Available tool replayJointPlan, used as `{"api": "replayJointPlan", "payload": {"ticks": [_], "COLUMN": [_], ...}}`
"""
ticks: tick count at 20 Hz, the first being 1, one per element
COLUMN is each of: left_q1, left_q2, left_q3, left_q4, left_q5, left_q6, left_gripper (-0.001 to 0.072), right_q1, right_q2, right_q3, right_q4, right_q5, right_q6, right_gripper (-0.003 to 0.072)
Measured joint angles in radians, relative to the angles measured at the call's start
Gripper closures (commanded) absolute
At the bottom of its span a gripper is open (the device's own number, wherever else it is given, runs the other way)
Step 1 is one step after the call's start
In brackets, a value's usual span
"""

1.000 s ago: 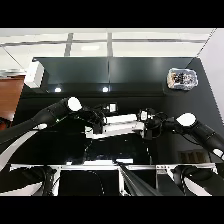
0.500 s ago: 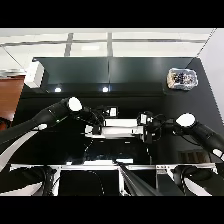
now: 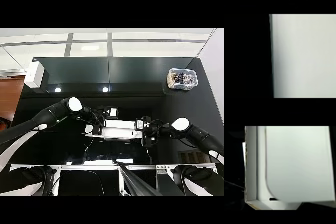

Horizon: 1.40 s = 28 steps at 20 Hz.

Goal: Fold the box and place the chain.

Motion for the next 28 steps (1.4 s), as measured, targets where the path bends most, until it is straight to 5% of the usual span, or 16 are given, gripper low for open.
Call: {"api": "replayJointPlan", "payload": {"ticks": [25, 27, 28], "left_q1": [0.0, 0.0, 0.0], "left_q2": [0.0, 0.0, 0.0], "left_q3": [0.0, 0.0, 0.0], "left_q4": [-0.002, -0.002, -0.002], "left_q5": [0.002, 0.001, 0.002], "left_q6": [-0.025, -0.025, -0.025], "left_gripper": [0.0683, 0.0683, 0.0681], "right_q1": [0.071, 0.071, 0.071], "right_q2": [-0.07, -0.07, -0.07], "right_q3": [0.011, 0.011, 0.011], "right_q4": [-0.008, -0.009, -0.009], "right_q5": [-0.101, -0.103, -0.104], "right_q6": [0.029, 0.031, 0.031], "right_gripper": [0.0056, 0.024, 0.0239]}}
